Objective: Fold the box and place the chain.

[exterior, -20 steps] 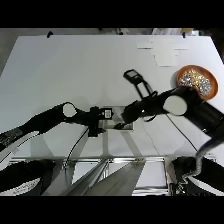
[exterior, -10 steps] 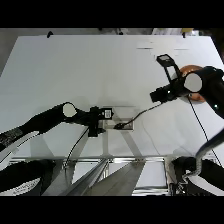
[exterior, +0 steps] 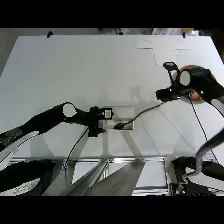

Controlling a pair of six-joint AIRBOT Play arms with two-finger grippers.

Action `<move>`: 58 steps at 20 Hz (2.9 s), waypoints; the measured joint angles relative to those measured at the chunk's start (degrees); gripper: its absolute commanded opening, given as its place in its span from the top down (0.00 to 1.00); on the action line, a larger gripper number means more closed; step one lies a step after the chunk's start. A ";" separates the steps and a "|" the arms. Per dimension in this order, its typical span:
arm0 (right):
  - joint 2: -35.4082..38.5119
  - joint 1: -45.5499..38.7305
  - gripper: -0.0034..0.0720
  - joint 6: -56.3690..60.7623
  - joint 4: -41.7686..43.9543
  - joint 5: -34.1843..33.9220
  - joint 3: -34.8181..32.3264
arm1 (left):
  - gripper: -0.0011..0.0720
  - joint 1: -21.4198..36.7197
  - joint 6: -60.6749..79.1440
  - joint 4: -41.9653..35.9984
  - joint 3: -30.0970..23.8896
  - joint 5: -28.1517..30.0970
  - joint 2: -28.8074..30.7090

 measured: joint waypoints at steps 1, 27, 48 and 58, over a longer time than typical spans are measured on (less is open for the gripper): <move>-0.85 -0.09 0.56 0.50 -0.24 -0.37 -0.02 | 0.56 0.00 0.00 0.00 0.00 0.00 0.00; -3.65 -0.39 0.94 4.33 -3.04 -5.46 -4.13 | 0.56 0.00 0.00 -0.02 0.00 0.00 0.00; 38.16 3.69 0.94 -12.57 33.62 6.75 -4.13 | 0.56 0.00 0.00 0.00 0.00 -0.17 0.00; 36.89 19.08 0.94 -14.32 36.48 -2.45 -4.13 | 0.56 0.00 0.00 0.00 0.00 -0.20 0.00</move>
